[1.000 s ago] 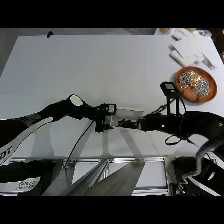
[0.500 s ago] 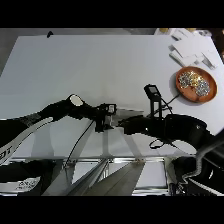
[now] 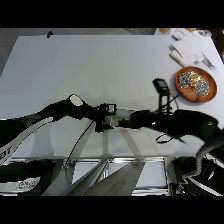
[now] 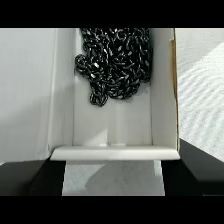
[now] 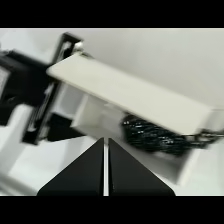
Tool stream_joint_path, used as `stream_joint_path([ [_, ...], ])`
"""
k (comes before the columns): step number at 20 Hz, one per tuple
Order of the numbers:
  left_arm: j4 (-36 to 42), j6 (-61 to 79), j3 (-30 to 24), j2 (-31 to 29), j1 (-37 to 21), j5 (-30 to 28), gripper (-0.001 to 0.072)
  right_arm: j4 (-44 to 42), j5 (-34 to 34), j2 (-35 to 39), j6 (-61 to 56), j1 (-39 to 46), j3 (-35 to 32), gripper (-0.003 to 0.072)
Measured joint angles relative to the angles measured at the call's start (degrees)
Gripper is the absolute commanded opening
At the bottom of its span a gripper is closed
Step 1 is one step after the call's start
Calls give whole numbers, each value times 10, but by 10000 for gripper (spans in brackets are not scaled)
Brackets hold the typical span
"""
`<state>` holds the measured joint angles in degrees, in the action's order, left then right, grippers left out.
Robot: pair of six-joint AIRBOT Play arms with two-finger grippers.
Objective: Fold the box and place the chain.
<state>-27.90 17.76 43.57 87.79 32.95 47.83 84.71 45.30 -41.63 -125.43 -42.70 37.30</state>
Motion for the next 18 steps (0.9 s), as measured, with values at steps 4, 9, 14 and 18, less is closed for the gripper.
stream_joint_path([
  [4,0,0,0,0,0,0,150,68,98,13,16,93,3,17],
  [9,0,0,0,0,0,0,150,159,154,-21,27,182,4,254],
  [14,0,0,0,0,0,0,150,185,147,-91,29,224,4,243],
  [18,0,0,0,0,0,0,150,193,120,-152,29,233,4,222],
])
